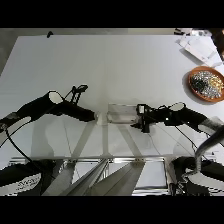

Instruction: Fold the box and place the chain.

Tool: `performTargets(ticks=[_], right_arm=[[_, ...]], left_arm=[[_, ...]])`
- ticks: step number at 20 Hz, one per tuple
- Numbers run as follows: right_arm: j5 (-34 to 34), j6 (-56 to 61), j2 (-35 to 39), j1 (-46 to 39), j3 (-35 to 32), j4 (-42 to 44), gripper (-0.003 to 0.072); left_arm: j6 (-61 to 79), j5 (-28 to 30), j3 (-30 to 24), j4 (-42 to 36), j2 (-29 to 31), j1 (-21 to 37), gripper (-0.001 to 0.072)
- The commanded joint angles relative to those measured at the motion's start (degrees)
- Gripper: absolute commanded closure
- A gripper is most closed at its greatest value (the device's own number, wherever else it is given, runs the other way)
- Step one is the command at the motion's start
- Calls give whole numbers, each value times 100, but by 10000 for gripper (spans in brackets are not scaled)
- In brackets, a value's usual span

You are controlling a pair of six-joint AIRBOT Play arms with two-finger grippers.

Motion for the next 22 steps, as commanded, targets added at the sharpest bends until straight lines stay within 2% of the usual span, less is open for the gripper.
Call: performTargets(ticks=[1, 9, 14, 17, 20, 22], right_arm=[[0, 2, 0, 2, 0, 2, 366], [2, 2, -2, 2, 0, 2, 366], [2, 2, -2, 2, 0, 2, 366], [0, 0, -2, 2, 0, 2, 366], [0, 2, -2, 2, 0, 2, 366], [0, 0, -2, 2, 0, 2, 366]], left_arm=[[138, 219, -2, -256, -57, -195, 707], [280, 129, 15, -564, 35, -264, 705], [885, 133, 17, -1259, 334, -267, 690], [1067, 109, 26, -1482, 352, -295, 594], [1078, 90, 28, -1626, 352, -365, 587], [1119, 74, 48, -1707, 352, -374, 401]])
